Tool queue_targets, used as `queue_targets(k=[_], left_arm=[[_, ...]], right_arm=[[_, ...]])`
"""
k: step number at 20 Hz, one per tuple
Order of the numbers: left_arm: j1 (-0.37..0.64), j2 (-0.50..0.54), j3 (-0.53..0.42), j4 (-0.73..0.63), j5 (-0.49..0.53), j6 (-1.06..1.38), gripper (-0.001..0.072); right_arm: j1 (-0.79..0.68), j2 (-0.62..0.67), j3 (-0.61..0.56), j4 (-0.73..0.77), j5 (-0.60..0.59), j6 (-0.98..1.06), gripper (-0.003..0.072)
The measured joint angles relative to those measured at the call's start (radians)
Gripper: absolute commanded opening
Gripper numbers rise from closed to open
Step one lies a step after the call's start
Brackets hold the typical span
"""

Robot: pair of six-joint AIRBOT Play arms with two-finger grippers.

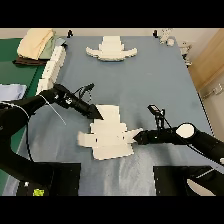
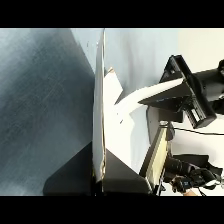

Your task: Fold the box.

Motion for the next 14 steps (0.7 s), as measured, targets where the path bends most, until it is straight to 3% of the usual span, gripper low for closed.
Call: queue_targets(k=[1, 2, 3, 7, 10, 14], left_arm=[[-0.002, -0.002, 0.002, -0.001, -0.005, 0.007, 0.0014], [-0.003, -0.005, 0.005, 0.001, -0.01, 0.011, 0.0013], [-0.004, -0.005, 0.009, 0.0, -0.018, 0.016, 0.0013], [-0.011, -0.003, 0.046, -0.009, -0.072, 0.048, 0.001], [-0.033, 0.043, 0.068, -0.036, -0.085, 0.15, 0.0007], [-0.106, 0.181, 0.043, -0.054, 0.023, 0.306, 0.0007]], right_arm=[[0.0, 0.0, 0.0, 0.0, 0.001, 0.0, 0.0101], [0.0, 0.0, 0.0, 0.003, -0.002, 0.0, 0.0251], [-0.001, 0.0, 0.0, 0.0, 0.0, 0.0, 0.0296], [-0.033, 0.0, 0.027, -0.059, -0.008, 0.026, 0.0296], [-0.075, 0.0, 0.079, -0.23, -0.007, 0.15, 0.0296], [-0.13, 0.006, 0.166, -0.477, -0.005, 0.404, 0.0295]])
